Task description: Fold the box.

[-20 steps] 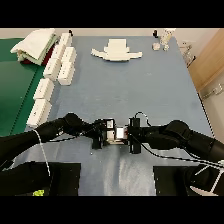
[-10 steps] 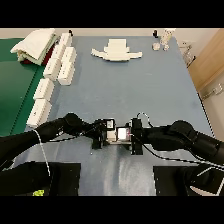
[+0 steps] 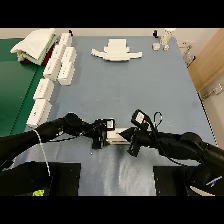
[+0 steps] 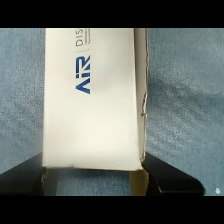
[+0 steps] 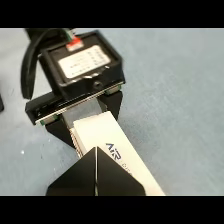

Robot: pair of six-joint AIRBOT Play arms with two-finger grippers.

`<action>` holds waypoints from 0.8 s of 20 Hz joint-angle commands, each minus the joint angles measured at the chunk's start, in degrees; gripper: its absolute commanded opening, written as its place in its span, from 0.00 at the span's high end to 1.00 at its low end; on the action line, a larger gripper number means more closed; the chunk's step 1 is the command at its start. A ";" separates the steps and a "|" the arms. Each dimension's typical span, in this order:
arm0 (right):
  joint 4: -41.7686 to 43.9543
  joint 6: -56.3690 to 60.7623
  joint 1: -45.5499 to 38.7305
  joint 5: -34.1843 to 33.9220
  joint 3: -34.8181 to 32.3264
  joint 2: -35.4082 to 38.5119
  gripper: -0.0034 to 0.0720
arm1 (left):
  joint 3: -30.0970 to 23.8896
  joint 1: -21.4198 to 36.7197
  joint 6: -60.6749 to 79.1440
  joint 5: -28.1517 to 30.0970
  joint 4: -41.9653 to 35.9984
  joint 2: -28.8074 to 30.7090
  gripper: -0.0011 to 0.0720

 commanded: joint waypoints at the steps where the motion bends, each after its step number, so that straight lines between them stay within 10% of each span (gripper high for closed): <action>1: 4.00 8.33 2.89 15.65 -6.01 0.68 0.95 | -0.04 -0.02 -0.02 0.00 0.00 0.00 0.29; 16: 3.61 11.10 4.83 11.85 -9.11 -6.91 0.95 | -0.04 -0.02 -0.02 -0.04 0.00 0.00 0.29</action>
